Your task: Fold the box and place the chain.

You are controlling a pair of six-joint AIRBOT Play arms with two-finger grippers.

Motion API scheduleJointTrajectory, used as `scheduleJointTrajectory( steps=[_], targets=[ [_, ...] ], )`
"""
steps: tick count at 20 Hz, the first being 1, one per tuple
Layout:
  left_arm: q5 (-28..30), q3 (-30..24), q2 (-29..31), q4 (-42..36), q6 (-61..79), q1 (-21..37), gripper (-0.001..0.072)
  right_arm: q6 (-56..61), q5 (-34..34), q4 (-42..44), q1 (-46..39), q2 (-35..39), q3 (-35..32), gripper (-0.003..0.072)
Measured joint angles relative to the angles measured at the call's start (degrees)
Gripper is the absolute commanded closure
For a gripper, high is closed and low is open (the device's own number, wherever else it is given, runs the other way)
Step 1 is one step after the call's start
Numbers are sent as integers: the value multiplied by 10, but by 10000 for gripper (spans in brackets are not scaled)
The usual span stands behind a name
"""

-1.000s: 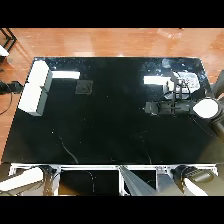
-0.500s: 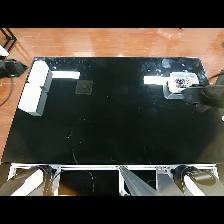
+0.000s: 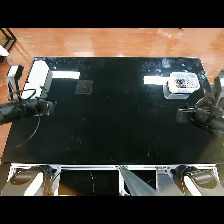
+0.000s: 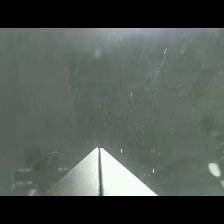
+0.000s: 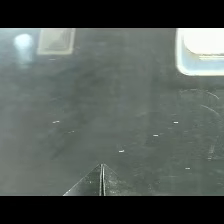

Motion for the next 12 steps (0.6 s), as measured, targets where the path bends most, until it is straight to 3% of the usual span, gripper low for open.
scheduleJointTrajectory(
  steps=[5, 12],
  targets=[
    [14, -31, 24, 6, -8, 28, 691, 31, -70, -64, 2, 8, -45, 666],
    [19, -37, 29, 8, -9, 38, 690, 40, -95, -84, 2, 9, -55, 666]
  ],
)
